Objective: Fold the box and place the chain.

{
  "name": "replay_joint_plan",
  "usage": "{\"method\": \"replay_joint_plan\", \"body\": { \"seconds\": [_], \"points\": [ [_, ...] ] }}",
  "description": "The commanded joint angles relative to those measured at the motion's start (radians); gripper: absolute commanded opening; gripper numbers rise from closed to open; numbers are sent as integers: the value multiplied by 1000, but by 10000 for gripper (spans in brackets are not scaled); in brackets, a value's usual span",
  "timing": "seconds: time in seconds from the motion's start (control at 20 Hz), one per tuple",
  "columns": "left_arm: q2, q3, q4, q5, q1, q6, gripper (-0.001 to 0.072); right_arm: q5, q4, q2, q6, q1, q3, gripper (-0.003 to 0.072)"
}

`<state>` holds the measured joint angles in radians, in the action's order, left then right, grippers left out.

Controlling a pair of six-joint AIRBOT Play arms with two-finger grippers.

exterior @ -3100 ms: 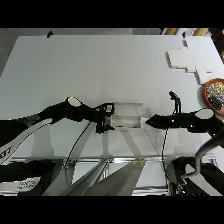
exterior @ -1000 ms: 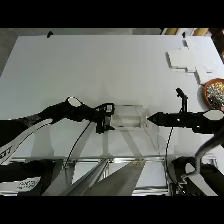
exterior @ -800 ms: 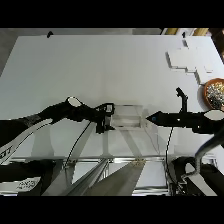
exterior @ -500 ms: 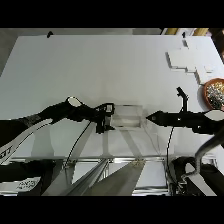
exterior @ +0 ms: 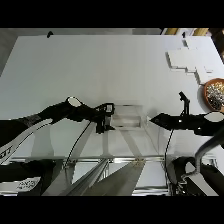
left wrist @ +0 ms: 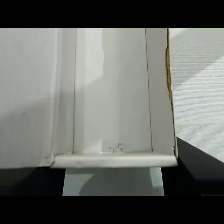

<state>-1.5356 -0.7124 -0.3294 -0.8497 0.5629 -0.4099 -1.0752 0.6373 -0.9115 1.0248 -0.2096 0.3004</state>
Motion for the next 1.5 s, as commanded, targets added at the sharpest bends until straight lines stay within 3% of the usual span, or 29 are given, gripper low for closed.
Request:
{"method": "replay_joint_plan", "body": {
  "seconds": [0.0,0.2,0.55,0.8,1.15,1.35,1.45],
  "points": [
    [0,0,0,0,0,0,36,38,-22,-14,6,39,-26,419],
    [0,0,0,0,0,0,36,-15,-171,-14,-62,40,-26,419],
    [0,0,0,0,0,0,36,-77,-252,-10,-94,40,-26,419],
    [0,0,0,0,0,0,36,6,-247,50,-132,121,-20,419],
    [0,0,0,0,0,0,36,163,36,57,109,349,111,417],
    [0,0,0,0,0,0,36,90,132,61,168,359,255,418],
    [0,0,0,0,0,0,36,23,173,61,208,309,271,439]
  ]
}}
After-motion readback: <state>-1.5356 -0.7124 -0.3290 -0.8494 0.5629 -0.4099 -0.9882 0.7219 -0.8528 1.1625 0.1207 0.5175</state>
